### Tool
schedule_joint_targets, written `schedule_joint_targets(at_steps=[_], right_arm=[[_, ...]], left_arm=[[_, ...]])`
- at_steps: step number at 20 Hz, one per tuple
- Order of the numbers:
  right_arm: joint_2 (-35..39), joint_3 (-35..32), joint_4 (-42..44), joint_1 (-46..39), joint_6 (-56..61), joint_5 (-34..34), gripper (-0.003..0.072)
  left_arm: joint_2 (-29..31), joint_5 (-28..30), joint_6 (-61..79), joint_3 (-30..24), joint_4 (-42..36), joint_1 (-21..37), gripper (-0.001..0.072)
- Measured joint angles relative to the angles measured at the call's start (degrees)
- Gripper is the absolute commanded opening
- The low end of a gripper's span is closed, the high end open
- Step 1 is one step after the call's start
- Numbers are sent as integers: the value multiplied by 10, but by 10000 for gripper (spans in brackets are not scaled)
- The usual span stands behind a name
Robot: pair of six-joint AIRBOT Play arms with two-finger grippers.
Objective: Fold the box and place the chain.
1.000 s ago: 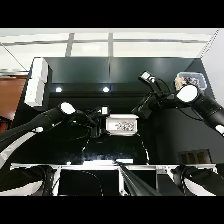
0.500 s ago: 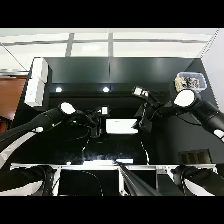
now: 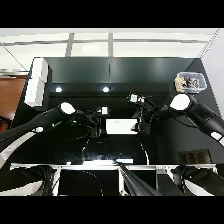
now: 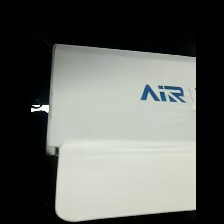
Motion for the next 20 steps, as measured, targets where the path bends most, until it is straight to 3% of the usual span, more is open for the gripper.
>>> schedule_joint_targets(at_steps=[1, 2, 3, 4, 5, 20], right_arm=[[0, 0, 0, 0, -1, -1, 442], [0, 0, 0, 0, -1, 0, 442], [0, 0, 0, 0, -2, -1, 373], [0, 0, 0, 1, -2, -1, 212], [0, 0, 0, 1, -3, -1, 193], [0, 0, 0, 1, 19, 3, 212]], left_arm=[[0, 0, 0, 0, 0, 0, 409], [0, 0, 0, 0, 0, 0, 409], [0, 0, 0, 0, 0, 0, 409], [0, 0, 0, 0, 0, 0, 409], [0, 0, -1, 0, 0, 0, 409], [0, 0, 0, 0, 0, 0, 409]])
